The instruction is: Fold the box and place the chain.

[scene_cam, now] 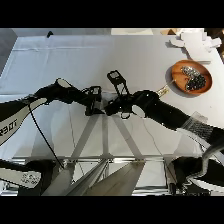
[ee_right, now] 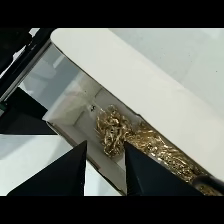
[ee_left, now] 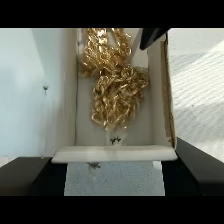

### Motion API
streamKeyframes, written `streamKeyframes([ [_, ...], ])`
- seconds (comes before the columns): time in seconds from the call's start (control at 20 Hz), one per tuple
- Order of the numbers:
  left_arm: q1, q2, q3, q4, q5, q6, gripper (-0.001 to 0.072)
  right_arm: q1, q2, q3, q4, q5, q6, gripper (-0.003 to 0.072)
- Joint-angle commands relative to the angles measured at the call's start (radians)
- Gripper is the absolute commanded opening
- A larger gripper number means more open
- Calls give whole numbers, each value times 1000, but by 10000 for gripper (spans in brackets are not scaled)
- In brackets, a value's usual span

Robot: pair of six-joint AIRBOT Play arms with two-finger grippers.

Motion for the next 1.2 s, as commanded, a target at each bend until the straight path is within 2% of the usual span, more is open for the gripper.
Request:
streamKeyframes([
  [0.0, 0, 0, 0, 0, 0, 0, 321, -1, 21, 1, -12, 13, -7, 272],
  [0.15, 0, 0, 0, 0, 0, 0, 321, -3, 103, 1, -14, 68, -153, 282],
  [0.25, 0, 0, 0, 0, 0, 0, 321, -31, 183, 1, -13, 154, -288, 308],
  [0.4, 0, 0, 0, 0, 0, 0, 321, -137, 283, 1, -13, 302, -495, 308],
  [0.5, 0, 0, 0, 0, 0, 0, 321, -247, 307, 1, -12, 360, -621, 309],
  [0.6, 0, 0, 0, 0, 0, 0, 321, -363, 301, 1, -9, 377, -718, 354],
  [0.65, 0, 0, 0, 0, 0, 0, 321, -408, 296, 1, -9, 375, -776, 355],
  [0.85, 0, 0, 0, 0, 0, 0, 321, -536, 247, 0, 6, 398, -1219, 357],
  [0.95, 0, 0, 0, 0, 0, 0, 321, -597, 195, 0, 84, 435, -1416, 454],
  [1.15, 0, 0, 0, 0, 0, 0, 321, -671, 60, 0, 179, 453, -1699, 476],
])
